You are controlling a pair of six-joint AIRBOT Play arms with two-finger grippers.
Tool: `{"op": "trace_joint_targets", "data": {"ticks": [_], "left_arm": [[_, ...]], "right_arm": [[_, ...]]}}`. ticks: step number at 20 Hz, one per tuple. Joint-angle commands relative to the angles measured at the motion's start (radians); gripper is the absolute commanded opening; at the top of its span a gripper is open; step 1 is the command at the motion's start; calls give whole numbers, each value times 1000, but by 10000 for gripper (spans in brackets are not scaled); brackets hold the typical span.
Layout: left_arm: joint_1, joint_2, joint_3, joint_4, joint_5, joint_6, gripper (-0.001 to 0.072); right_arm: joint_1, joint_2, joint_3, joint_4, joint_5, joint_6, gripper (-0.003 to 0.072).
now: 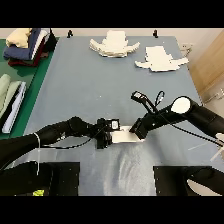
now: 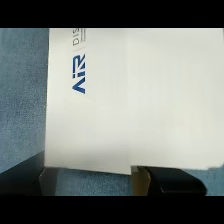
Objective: Fold the box.
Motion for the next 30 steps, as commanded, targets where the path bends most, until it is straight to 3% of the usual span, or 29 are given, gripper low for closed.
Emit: {"op": "trace_joint_targets", "data": {"ticks": [1, 6, 11, 12, 14, 15, 17, 19, 21, 29, 30], "left_arm": [[1, 0, 0, 0, 0, 0, 353], [1, 0, 0, 0, 0, 0, 353], [1, 0, 0, 0, 0, 0, 353], [1, 0, 0, 0, 0, 0, 353], [1, 0, 0, 0, 1, 0, 353], [1, 0, 0, 0, 0, 0, 353], [1, 0, 0, 0, 1, 0, 353], [1, 0, 0, 0, 0, 0, 353], [1, 0, 0, 0, 0, 0, 353], [1, 0, 0, 0, 0, 0, 353], [1, 0, 0, 0, 0, 0, 353]], "right_arm": [[49, 36, -49, -53, -114, -39, 4], [132, 47, -75, -102, -210, -72, 4], [164, 187, -75, -110, -262, -148, 5], [164, 205, -75, -115, -262, -170, 34], [164, 205, -76, -122, -261, -211, 187], [164, 201, -80, -120, -261, -246, 188], [174, 193, -86, -122, -252, -344, 440], [176, 184, -101, -121, -254, -415, 458], [176, 166, -109, -122, -252, -457, 525], [221, 157, -125, -146, -241, -499, 531], [227, 157, -134, -160, -260, -499, 559]]}}
